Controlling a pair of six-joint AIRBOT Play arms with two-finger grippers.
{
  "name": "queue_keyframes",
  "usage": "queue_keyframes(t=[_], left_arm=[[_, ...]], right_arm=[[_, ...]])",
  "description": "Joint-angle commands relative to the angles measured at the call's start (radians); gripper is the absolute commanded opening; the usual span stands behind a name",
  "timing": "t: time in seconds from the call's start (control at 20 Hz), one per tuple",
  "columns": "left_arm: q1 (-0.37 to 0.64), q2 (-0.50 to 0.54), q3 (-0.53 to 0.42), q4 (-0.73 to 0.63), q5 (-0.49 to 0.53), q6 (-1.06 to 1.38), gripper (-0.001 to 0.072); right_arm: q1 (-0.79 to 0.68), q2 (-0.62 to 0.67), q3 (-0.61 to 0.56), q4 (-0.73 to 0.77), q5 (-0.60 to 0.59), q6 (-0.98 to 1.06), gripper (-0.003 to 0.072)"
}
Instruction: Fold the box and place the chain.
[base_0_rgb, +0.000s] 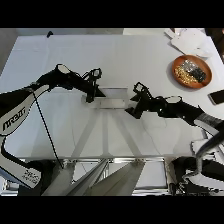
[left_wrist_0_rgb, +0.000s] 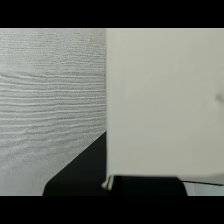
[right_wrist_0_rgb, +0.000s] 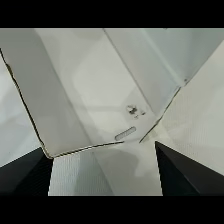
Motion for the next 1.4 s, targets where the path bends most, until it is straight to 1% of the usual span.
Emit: queue_keyframes(t=[0.0,0.15,0.4,0.45,0.6,0.65,0.8,1.0,1.1,1.2,1.35], left_arm=[[0.0,0.0,0.0,0.0,0.0,0.0,0.0008],[0.0,0.0,0.0,0.0,0.0,0.0,0.0008],[0.0,0.0,0.0,0.0,0.0,0.0,0.0008],[0.0,0.0,0.0,0.0,0.0,0.0,0.0008],[0.0,0.0,0.0,0.0,0.0,0.0,0.0008],[0.0,0.0,0.0,0.0,0.0,0.0,0.0008],[0.0,0.0,0.0,0.0,0.0,0.0,0.0009],[0.0,0.0,0.0,0.0,0.0,0.0,0.0009],[0.0,0.0,0.0,0.0,0.0,0.0,0.0009],[0.0,0.0,0.0,0.0,0.0,0.0,0.0009],[0.0,0.0,0.0,0.0,0.0,0.0,0.0009]], right_arm=[[-0.004,-0.009,0.038,-0.011,-0.012,0.012,0.0696],[-0.005,-0.031,0.081,-0.097,-0.005,0.021,0.0696],[-0.005,-0.075,0.14,-0.184,-0.003,0.019,0.0696],[-0.006,-0.092,0.161,-0.206,0.013,0.02,0.0696],[-0.046,-0.162,0.258,-0.27,0.172,0.021,0.0696],[-0.061,-0.183,0.289,-0.282,0.206,0.022,0.0696],[-0.076,-0.216,0.338,-0.286,0.232,-0.001,0.0696],[-0.082,-0.241,0.339,-0.284,0.277,-0.071,0.0696],[-0.089,-0.267,0.339,-0.258,0.296,-0.096,0.0696],[-0.099,-0.287,0.345,-0.22,0.338,-0.12,0.0696],[-0.107,-0.318,0.389,-0.223,0.403,-0.114,0.0696]])
